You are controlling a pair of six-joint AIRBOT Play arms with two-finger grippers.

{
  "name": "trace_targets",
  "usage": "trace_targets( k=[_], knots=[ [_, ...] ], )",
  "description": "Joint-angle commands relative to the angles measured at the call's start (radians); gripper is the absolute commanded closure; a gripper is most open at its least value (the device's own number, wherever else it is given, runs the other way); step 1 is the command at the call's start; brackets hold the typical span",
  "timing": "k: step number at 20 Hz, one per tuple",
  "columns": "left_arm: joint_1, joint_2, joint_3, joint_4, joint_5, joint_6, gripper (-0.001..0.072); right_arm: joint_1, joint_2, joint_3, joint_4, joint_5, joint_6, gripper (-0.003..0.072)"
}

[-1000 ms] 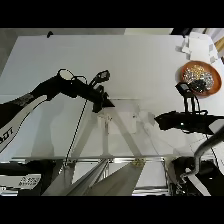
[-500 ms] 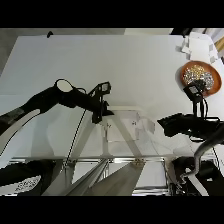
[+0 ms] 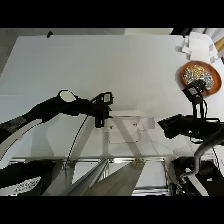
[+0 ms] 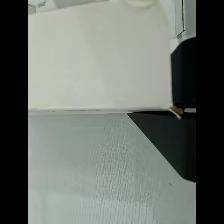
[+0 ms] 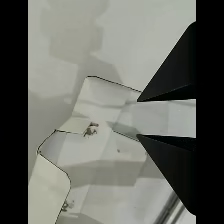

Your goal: Fold the box and place the chain.

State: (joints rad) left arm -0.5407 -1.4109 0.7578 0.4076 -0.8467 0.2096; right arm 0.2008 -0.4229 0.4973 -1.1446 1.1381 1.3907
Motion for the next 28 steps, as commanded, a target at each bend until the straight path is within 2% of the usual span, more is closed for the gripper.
trace_targets(
  k=[1, 23, 28],
  knots=[
    [-0.003, -0.035, -0.004, -0.011, 0.021, 0.053, 0.0712, 0.001, 0.001, 0.0, -0.002, 0.007, -0.005, 0.0452],
    [-0.003, -0.044, -0.004, -0.011, 0.026, 0.105, 0.0703, 0.001, 0.001, 0.0, -0.002, 0.006, -0.031, 0.0452],
    [-0.003, -0.044, -0.004, -0.007, -0.043, 0.158, 0.0707, 0.001, 0.001, 0.0, -0.002, 0.005, -0.037, 0.0452]
  ],
)
